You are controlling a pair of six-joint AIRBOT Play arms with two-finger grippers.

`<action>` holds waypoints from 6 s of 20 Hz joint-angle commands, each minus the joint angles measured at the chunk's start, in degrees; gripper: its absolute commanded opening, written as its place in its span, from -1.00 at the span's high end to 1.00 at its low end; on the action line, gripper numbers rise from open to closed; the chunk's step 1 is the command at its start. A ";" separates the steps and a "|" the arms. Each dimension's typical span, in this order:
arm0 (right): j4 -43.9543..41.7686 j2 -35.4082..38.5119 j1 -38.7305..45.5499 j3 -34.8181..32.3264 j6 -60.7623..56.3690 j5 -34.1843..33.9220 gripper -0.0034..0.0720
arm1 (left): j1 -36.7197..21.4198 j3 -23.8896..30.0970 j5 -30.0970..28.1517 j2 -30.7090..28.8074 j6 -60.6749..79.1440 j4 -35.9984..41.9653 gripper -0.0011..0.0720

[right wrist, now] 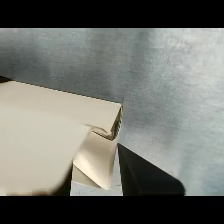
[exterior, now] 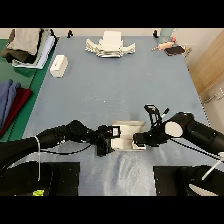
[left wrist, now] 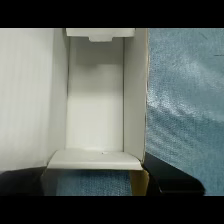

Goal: Fold the box.

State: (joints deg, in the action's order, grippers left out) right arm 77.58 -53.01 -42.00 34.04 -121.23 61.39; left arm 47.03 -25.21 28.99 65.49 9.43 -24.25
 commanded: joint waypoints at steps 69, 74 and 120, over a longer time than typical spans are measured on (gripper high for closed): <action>24.00 1.60 -10.21 16.57 -22.25 24.59 0.58 | 0.02 0.02 -0.02 0.00 0.00 0.00 -0.45; 28.22 4.00 -0.15 16.28 -12.96 25.90 0.90 | 0.02 0.02 -0.02 0.00 0.00 0.00 -0.45; -22.05 1.51 1.11 -2.05 62.16 -6.51 0.90 | 0.02 0.02 -0.02 0.00 -0.02 0.00 -0.45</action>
State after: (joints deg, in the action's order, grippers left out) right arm 54.54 -52.66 -38.74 33.36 -59.05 57.76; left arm 47.03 -25.21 28.99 65.49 9.45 -24.25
